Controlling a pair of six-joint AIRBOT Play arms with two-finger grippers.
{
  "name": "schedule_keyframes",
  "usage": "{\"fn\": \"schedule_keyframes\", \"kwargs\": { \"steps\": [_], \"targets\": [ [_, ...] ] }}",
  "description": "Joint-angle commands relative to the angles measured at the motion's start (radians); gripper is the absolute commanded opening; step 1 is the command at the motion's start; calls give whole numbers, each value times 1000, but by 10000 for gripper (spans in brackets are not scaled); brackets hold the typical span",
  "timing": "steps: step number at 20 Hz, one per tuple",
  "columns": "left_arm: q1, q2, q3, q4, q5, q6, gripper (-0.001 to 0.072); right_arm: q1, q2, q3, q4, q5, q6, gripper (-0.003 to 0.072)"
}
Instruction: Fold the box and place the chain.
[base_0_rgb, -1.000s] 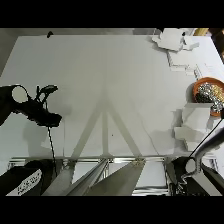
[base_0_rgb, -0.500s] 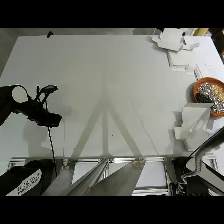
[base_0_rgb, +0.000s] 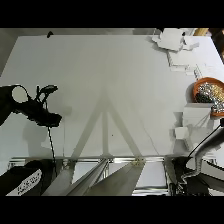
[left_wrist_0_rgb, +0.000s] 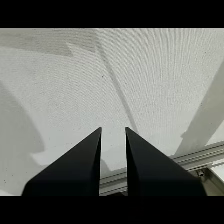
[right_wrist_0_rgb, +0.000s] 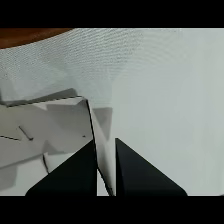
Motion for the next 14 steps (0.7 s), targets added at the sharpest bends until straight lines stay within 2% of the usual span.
{"fn": "schedule_keyframes", "kwargs": {
  "steps": [1, 4, 8, 10, 14],
  "targets": [
    [1, 1, 0, 0, 0, 0, 172, 32, -7, 0, 4, 78, -2, 21],
    [1, 1, 0, 0, 0, 0, 172, 135, 43, 0, 62, 156, -26, 18],
    [1, 1, 0, 0, 0, 0, 172, 330, 177, -47, 263, 226, -24, 17],
    [1, 1, 0, 0, 0, 0, 172, 446, 282, -135, 356, 173, 16, 17],
    [1, 1, 0, 0, 0, 0, 172, 711, 506, -340, 558, -7, 162, 17]
  ]
}}
